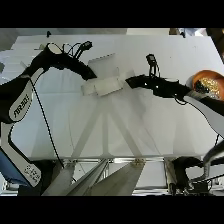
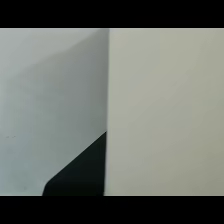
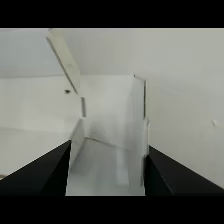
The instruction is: Fold the box and place the chain.
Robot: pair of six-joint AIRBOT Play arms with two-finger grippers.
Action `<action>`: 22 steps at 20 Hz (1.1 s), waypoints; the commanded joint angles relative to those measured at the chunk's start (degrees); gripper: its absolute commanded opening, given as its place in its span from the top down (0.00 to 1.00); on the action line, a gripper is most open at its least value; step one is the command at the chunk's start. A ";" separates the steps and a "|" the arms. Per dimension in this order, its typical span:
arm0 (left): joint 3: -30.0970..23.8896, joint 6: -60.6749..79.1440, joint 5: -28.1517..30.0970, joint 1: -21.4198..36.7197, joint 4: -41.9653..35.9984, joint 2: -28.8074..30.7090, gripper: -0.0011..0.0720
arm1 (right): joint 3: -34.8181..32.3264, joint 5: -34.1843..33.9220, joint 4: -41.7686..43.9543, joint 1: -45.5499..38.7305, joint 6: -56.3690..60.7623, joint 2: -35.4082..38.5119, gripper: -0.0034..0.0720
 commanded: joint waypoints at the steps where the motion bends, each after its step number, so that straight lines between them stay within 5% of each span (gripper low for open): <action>1: 0.04 4.28 -4.00 0.02 -1.14 0.94 0.98 | 0.02 0.22 -3.91 -1.40 0.22 3.37 0.33; 5: 0.02 10.93 -10.93 -0.46 -3.82 2.58 0.98 | 0.04 0.22 -10.08 -5.75 5.01 8.94 0.33; 9: 0.02 15.76 -11.10 -4.48 -3.78 2.69 0.99 | 0.02 0.26 -15.89 -10.10 8.98 11.54 0.33; 16: 0.00 22.36 2.01 -11.45 -1.95 0.90 0.99 | 0.02 0.35 -21.84 -12.76 13.75 11.69 0.33; 22: -0.02 22.47 6.40 -11.87 -1.11 -2.49 0.99 | 0.02 0.44 -21.94 -12.76 13.75 11.69 0.33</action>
